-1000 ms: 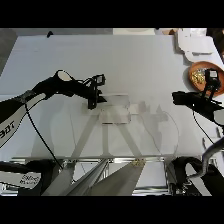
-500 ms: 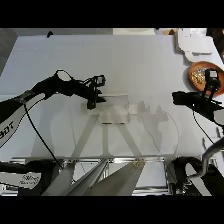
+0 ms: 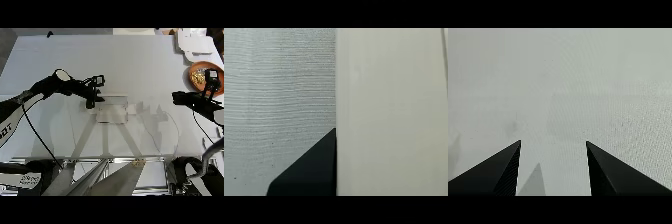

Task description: Fold the box and place the chain.

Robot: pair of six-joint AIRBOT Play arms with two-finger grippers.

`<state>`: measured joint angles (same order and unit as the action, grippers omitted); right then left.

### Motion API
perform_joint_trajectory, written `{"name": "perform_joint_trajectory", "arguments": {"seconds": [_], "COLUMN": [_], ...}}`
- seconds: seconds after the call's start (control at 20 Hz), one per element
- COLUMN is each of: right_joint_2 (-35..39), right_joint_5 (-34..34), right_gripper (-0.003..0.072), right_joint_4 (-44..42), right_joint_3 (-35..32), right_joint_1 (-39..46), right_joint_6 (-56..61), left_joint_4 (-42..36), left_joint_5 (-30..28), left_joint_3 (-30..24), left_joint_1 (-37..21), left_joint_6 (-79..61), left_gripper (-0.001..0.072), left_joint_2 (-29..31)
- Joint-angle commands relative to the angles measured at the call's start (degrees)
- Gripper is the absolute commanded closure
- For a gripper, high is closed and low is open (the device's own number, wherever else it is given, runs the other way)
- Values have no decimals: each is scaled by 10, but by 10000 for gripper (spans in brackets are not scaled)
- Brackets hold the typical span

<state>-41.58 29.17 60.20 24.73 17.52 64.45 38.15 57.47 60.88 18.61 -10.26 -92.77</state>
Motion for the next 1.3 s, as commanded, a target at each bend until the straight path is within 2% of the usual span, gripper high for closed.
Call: {"name": "perform_joint_trajectory", "arguments": {"seconds": [0.0, 0.7, 0.8, 0.95, 1.0, 1.1, 1.25], "right_joint_2": [0, 3, 14, 42, 51, 62, 62], "right_joint_5": [0, 19, 56, 134, 144, 148, 164], "right_gripper": [257, 257, 256, 248, 223, 8, -7], "right_joint_4": [0, -3, -7, -10, -21, -40, -39], "right_joint_3": [0, 2, 10, 41, 46, 47, 47], "right_joint_1": [0, 0, -9, -57, -77, -124, -194], "right_joint_6": [0, -4, -46, -200, -241, -329, -402], "left_joint_4": [-1, 28, 28, 28, 28, 28, 28], "left_joint_5": [1, 0, 0, 0, 0, 0, 0], "left_joint_3": [0, 0, 0, 0, 0, 0, 0], "left_joint_1": [0, 0, 0, 0, 0, 0, 0], "left_joint_6": [0, 2, 2, 2, 2, 2, 2], "left_gripper": [702, 698, 698, 698, 698, 698, 698], "left_joint_2": [0, 0, 0, 0, 0, 0, 0]}}
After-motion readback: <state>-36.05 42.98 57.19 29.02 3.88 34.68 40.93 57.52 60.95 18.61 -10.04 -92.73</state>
